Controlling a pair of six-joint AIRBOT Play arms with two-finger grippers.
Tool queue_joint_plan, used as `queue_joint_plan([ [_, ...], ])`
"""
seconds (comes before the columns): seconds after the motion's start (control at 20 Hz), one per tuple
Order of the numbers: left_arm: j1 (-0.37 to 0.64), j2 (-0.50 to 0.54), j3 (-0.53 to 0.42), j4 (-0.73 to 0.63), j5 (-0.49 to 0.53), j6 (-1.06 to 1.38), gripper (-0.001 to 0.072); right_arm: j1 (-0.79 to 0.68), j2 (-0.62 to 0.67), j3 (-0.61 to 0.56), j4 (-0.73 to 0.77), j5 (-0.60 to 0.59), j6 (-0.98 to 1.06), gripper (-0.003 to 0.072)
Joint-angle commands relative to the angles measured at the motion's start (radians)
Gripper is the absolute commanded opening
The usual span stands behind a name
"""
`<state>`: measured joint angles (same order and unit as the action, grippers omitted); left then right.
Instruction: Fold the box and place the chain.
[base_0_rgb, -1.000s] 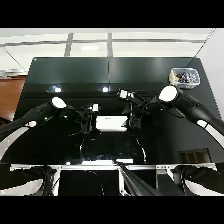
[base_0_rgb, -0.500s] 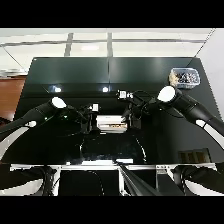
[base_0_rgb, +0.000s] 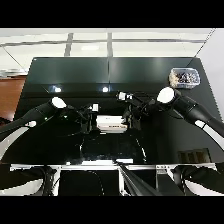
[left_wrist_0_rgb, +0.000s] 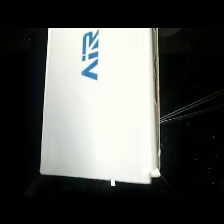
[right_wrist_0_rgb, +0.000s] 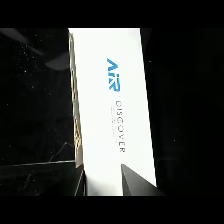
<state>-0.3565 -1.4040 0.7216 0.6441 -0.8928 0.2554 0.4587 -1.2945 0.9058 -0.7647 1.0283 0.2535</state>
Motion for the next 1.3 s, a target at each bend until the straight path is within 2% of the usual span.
queue_joint_plan([
  [0.0, 0.000, 0.000, 0.000, 0.000, 0.000, 0.000, 0.0398, 0.009, -0.001, -0.001, -0.005, 0.003, 0.000, 0.0232],
  [0.05, 0.000, 0.000, 0.000, 0.000, 0.000, 0.000, 0.0398, 0.009, -0.001, -0.001, -0.007, 0.002, 0.000, 0.0234],
  [0.1, 0.000, 0.000, 0.000, 0.000, 0.000, 0.000, 0.0399, 0.009, -0.001, -0.001, -0.016, 0.002, 0.000, 0.0276],
  [0.65, 0.000, 0.000, 0.000, 0.000, 0.000, 0.000, 0.0399, 0.009, -0.001, -0.002, -0.026, 0.000, 0.001, 0.0276],
  [0.75, 0.000, 0.000, 0.000, 0.000, 0.000, 0.000, 0.0399, 0.009, -0.001, -0.001, -0.026, 0.000, 0.001, 0.0385],
  [1.25, 0.000, 0.000, 0.000, 0.000, 0.000, 0.000, 0.0399, 0.009, 0.000, -0.023, -0.049, 0.007, 0.045, 0.0384],
])
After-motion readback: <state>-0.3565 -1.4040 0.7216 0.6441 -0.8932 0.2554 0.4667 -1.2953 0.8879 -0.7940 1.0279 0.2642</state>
